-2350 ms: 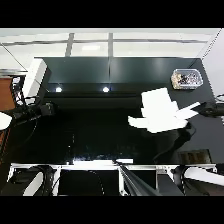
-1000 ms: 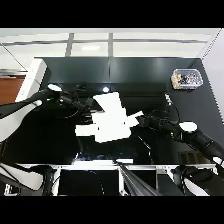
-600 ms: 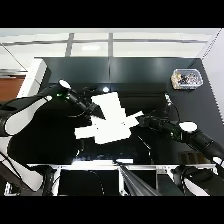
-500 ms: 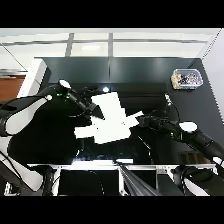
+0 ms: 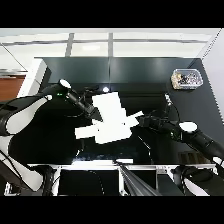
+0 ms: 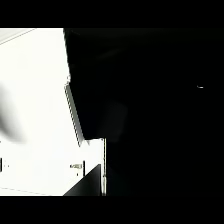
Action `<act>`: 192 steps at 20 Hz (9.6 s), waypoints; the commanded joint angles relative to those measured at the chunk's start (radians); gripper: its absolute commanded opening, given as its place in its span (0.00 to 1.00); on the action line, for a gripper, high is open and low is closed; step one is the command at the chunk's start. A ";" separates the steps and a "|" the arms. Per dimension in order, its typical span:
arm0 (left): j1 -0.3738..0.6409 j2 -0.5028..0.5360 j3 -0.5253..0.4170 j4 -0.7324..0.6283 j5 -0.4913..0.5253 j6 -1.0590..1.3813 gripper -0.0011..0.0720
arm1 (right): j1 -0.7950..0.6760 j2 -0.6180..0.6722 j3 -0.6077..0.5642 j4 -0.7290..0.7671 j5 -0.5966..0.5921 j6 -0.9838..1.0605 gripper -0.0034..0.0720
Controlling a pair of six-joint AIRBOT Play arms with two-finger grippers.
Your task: Fold the box and place the chain.
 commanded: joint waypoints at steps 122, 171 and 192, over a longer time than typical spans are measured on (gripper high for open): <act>-0.277 0.429 -0.412 0.074 0.797 0.911 0.06 | 0.034 -0.328 0.298 -0.535 0.337 -0.948 0.91; -0.182 0.350 -0.292 0.047 0.594 0.107 0.06 | 0.037 -0.328 0.298 -0.521 0.319 -0.908 0.68; -0.271 0.702 -0.523 0.423 0.788 0.742 1.00 | 0.037 -0.328 0.298 -0.524 0.319 -0.908 0.68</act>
